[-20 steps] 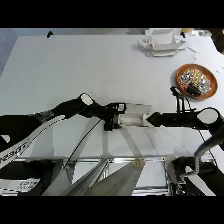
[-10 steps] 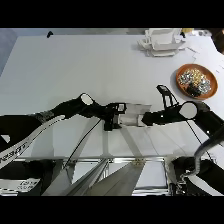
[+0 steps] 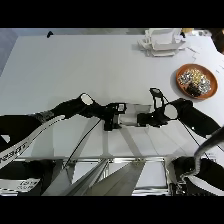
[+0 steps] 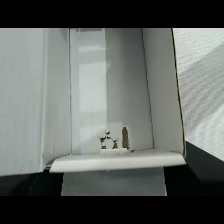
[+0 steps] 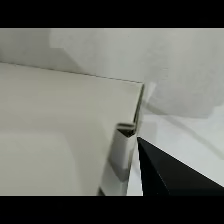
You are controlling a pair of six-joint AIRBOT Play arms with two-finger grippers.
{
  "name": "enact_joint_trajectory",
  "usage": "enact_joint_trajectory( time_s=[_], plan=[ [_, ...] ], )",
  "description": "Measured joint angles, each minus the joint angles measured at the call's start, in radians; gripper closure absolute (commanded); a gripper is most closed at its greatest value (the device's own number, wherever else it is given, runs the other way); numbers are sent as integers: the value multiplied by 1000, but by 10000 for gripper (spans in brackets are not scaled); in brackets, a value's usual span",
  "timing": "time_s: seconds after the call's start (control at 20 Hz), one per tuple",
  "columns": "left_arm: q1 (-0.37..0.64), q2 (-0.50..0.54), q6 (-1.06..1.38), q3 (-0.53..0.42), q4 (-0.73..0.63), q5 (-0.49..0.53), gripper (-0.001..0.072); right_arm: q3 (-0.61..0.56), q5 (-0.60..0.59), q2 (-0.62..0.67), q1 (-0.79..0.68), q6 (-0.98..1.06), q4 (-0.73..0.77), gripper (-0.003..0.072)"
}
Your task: Fold the box and place the chain.
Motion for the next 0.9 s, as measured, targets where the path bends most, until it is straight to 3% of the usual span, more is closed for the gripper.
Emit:
enact_joint_trajectory(
  time_s=[0.1, 0.2, 0.55, 0.85, 0.9],
  plan=[
    [0, 0, 0, 0, 0, 0, 700, 19, 15, -25, 18, 75, -46, 291],
    [0, 0, 0, 0, 0, 0, 700, 45, 29, -55, 36, 124, -79, 353],
    [0, 0, 0, 0, 0, 0, 700, 95, 51, -121, 87, 212, -136, 403],
    [0, 0, 1, 0, 0, 0, 700, 101, 68, -139, 94, 230, -152, 653],
    [0, 0, 1, 0, 0, 0, 700, 101, 71, -140, 94, 231, -153, 668]
  ],
)
